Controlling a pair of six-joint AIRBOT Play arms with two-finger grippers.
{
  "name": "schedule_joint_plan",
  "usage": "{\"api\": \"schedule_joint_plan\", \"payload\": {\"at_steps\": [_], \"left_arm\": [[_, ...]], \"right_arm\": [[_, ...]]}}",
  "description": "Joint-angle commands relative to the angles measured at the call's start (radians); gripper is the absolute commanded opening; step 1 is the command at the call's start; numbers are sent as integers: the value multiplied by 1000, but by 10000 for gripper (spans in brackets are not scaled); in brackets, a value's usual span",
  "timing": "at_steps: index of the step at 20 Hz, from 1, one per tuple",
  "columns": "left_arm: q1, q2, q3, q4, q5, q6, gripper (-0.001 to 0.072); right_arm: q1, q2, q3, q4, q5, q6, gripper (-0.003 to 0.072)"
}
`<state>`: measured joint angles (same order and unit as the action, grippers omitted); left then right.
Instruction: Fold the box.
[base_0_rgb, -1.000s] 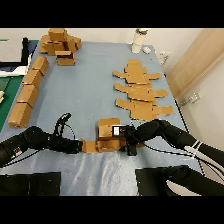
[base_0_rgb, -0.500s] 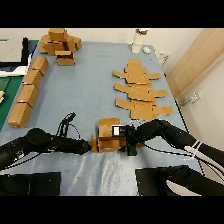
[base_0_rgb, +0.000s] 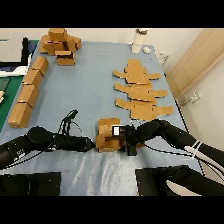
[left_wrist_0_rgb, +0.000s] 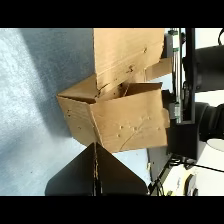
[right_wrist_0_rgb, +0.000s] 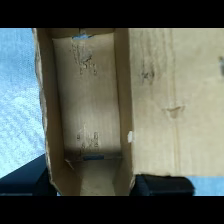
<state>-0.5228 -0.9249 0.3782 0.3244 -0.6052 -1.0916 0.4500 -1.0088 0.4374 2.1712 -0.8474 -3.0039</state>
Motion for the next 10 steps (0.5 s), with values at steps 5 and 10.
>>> {"api": "schedule_joint_plan", "payload": {"at_steps": [5, 10], "left_arm": [[1, -25, 3, -1, -9, 0, 82], [1, -27, 22, -7, -15, 2, 267]], "right_arm": [[1, -1, 0, 0, 0, 0, 495], [1, -1, 0, 0, 0, 0, 495]]}}
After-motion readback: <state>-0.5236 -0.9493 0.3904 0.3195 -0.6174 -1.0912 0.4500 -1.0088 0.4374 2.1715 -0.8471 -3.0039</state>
